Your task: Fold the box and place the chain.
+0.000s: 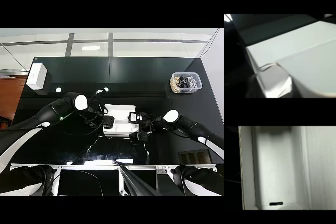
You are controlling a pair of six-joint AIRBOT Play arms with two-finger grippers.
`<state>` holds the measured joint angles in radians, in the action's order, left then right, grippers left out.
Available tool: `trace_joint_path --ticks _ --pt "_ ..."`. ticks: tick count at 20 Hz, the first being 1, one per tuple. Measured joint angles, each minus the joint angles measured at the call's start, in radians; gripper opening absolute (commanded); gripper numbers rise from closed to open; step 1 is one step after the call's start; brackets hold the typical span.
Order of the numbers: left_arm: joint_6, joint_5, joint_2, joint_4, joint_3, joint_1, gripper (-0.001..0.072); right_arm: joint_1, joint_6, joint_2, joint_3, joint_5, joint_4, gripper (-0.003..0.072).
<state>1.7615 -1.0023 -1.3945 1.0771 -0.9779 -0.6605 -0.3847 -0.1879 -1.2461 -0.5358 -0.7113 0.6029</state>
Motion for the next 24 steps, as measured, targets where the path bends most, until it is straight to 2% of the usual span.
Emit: trace_joint_path --ticks 6,13,18,24 --pt "0.067 0.023 0.0 0.049 -0.002 -0.027 0.044 0.0 0.0 0.0 0.0 0.002 0.0 0.0476" --pt "0.265 0.016 -0.024 0.291 -0.057 -0.127 0.044 0.0 0.0 0.0 0.0 0.002 0.0 0.0475" --pt "0.367 -0.08 -0.081 0.418 -0.14 -0.182 0.044 0.0 0.0 0.0 0.0 0.001 0.0 0.0475" --pt "0.413 -0.171 -0.108 0.444 -0.194 -0.208 0.044 0.0 0.0 0.0 0.0 0.0 0.0 0.0476"
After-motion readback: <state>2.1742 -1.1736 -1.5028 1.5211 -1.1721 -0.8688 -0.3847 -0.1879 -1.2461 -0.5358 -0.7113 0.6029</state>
